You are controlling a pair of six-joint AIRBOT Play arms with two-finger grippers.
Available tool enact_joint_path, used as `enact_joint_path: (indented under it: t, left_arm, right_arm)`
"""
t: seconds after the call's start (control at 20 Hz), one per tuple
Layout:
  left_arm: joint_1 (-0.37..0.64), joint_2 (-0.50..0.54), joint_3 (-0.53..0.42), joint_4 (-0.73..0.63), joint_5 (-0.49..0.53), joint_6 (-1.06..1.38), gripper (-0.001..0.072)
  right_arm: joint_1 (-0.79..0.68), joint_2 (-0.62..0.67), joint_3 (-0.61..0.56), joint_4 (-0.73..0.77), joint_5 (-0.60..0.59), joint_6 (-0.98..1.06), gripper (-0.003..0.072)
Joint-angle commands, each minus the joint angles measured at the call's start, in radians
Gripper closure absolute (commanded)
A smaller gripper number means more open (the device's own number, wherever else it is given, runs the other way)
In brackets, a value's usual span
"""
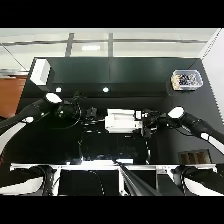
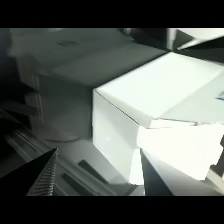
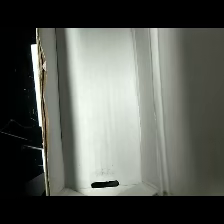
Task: Fold the box and place the chain.
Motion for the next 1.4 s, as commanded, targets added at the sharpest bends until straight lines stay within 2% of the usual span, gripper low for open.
enact_joint_path:
  t: [0.0,0.15,0.35,0.65,1.15,1.35]
  left_arm:
    - [-0.018,-0.001,0.028,0.01,-0.048,0.004,0.0127]
    - [-0.075,-0.001,0.043,0.022,-0.03,0.011,0.0131]
    - [-0.164,-0.001,0.097,0.108,0.083,-0.075,0.0206]
    - [-0.26,-0.001,0.185,0.299,0.096,-0.352,0.0206]
    - [-0.395,-0.002,0.2,0.543,0.185,-0.717,0.0206]
    - [-0.436,-0.002,0.212,0.614,0.196,-0.775,0.0206]
  right_arm:
    - [0.0,-0.001,-0.001,0.0,-0.001,0.0,0.0271]
    - [0.0,-0.001,-0.001,0.0,-0.001,0.0,0.0271]
    - [0.001,-0.001,-0.001,0.0,-0.001,0.0,0.0271]
    - [0.001,-0.001,-0.001,0.0,-0.001,0.0,0.0271]
    - [0.001,-0.001,-0.001,0.0,-0.002,0.001,0.0271]
    - [0.0,-0.001,-0.001,0.0,-0.014,0.0,0.0271]
